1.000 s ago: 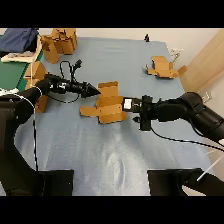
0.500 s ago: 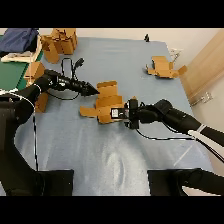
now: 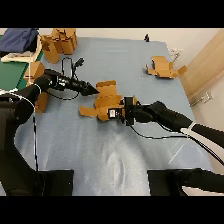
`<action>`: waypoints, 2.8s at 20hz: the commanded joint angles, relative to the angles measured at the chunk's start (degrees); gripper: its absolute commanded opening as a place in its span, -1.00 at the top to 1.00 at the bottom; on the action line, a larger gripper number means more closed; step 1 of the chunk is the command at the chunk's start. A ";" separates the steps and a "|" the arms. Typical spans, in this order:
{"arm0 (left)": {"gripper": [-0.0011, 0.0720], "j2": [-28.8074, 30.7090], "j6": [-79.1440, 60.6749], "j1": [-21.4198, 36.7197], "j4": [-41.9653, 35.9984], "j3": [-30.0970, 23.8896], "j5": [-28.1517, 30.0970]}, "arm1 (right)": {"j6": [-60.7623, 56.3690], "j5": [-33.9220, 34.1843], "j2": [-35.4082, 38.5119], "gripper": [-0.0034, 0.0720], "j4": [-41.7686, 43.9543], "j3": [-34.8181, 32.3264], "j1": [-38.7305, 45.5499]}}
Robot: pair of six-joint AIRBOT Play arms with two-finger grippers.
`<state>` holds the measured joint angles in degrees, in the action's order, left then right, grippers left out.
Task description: Fold the box.
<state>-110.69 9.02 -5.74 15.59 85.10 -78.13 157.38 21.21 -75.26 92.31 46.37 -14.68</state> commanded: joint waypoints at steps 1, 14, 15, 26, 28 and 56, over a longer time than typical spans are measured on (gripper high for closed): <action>0.92 0.00 0.02 0.02 0.15 0.20 -0.13 | 0.22 -5.73 -0.15 -0.80 0.07 -0.02 0.02; 0.92 0.00 1.57 0.02 3.85 0.94 -7.67 | -2.91 -9.29 -2.93 -0.85 4.17 -0.02 1.14; 0.92 0.00 1.57 0.02 3.82 0.94 -7.78 | -2.99 -9.46 -3.41 -0.88 4.20 0.00 1.16; 0.92 0.00 2.40 0.02 4.24 0.94 -9.07 | -3.45 -14.32 -3.82 -0.98 5.01 0.11 1.20; 0.92 0.00 2.40 0.02 4.24 0.94 -9.05 | -3.45 -14.34 -3.82 -0.98 5.01 0.11 1.18; 0.92 0.00 2.40 0.07 5.46 0.96 -9.66 | 1.25 -0.61 -6.49 -0.97 7.19 9.44 3.15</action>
<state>-110.67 11.44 -5.67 20.84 86.02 -88.12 156.66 18.17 -81.36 99.31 54.78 -11.77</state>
